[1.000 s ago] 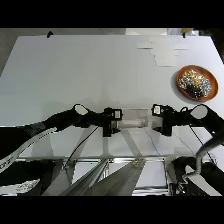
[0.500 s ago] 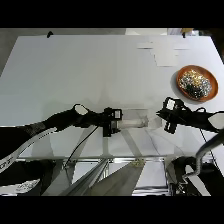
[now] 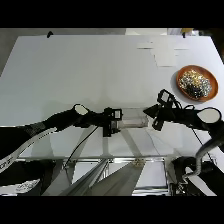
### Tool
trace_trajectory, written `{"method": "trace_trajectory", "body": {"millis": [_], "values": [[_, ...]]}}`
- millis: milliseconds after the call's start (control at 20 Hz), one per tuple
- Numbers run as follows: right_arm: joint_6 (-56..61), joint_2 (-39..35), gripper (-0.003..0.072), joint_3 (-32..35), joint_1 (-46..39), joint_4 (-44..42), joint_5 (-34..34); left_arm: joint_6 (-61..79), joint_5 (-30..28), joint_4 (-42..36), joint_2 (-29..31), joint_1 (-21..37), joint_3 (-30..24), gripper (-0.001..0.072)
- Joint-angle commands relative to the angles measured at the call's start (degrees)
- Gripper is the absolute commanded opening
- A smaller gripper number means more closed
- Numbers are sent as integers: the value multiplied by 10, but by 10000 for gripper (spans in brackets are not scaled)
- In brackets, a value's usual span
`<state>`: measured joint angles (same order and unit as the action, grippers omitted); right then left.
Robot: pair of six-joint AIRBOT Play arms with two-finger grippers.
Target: Fold the box and place the chain.
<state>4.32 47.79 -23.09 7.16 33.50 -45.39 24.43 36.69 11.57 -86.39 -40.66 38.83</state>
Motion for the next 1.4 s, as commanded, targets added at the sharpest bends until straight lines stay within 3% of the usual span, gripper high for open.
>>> {"method": "trace_trajectory", "body": {"millis": [0, 150, 450, 650, 900, 1000, 1150, 1200, 1250, 1300, 1350], "values": [[21, 101, 22, 0, 15, -55, 100, 0, 0, 0, 0, 0, 0, 207], [65, 162, 22, 0, 15, -37, 93, 0, 0, 0, 0, 0, 0, 207], [74, 157, 22, -27, 14, -30, 13, 0, 0, 0, 0, 0, 0, 207], [171, 107, 22, -82, 14, 124, -36, 0, 0, 0, 0, 0, 0, 207], [177, 45, 22, -90, 14, 404, -76, 0, 0, 0, 0, 0, 0, 207], [177, 45, 22, -89, 14, 467, -97, 0, 0, 0, 0, 0, 0, 207], [62, 49, 24, -89, 14, 415, -102, 0, 0, 0, 0, 0, 0, 207], [2, 54, 63, -89, 14, 385, -119, 0, 0, 0, 0, 0, 0, 207], [-49, 63, 181, -89, 14, 354, -136, 0, 0, 0, 0, 0, 0, 207], [-78, 73, 232, -89, 14, 332, -145, 0, 0, 0, 0, 0, 0, 207], [-94, 84, 231, -89, 14, 318, -148, 0, 0, 0, 0, 0, 0, 207]]}}
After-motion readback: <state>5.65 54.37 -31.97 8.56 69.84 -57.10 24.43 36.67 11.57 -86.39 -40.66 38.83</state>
